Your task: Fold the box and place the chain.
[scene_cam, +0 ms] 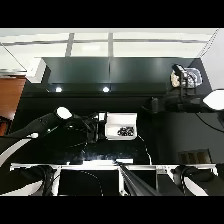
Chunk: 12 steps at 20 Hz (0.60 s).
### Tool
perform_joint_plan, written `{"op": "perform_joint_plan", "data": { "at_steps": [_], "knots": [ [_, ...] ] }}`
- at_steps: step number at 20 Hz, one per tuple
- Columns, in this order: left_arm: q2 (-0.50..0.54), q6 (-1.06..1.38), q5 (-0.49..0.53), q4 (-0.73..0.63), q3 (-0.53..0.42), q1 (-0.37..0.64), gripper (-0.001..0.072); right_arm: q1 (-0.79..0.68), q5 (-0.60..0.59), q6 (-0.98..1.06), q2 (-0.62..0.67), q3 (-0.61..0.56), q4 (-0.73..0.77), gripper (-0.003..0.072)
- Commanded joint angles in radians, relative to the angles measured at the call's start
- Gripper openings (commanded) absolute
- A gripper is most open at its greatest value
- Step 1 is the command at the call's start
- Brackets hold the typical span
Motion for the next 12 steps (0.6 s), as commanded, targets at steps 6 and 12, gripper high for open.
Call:
{"op": "perform_joint_plan", "data": {
  "at_steps": [6,12],
  "knots": [
    [0.0,0.0,0.001,0.001,0.001,-0.001,0.0405,0.045,0.072,-0.668,-0.27,0.056,0.23,0.072],
    [0.0,0.0,0.001,0.001,0.001,-0.001,0.0406,0.045,0.211,-0.84,-0.27,0.056,0.206,0.072]
  ]
}}
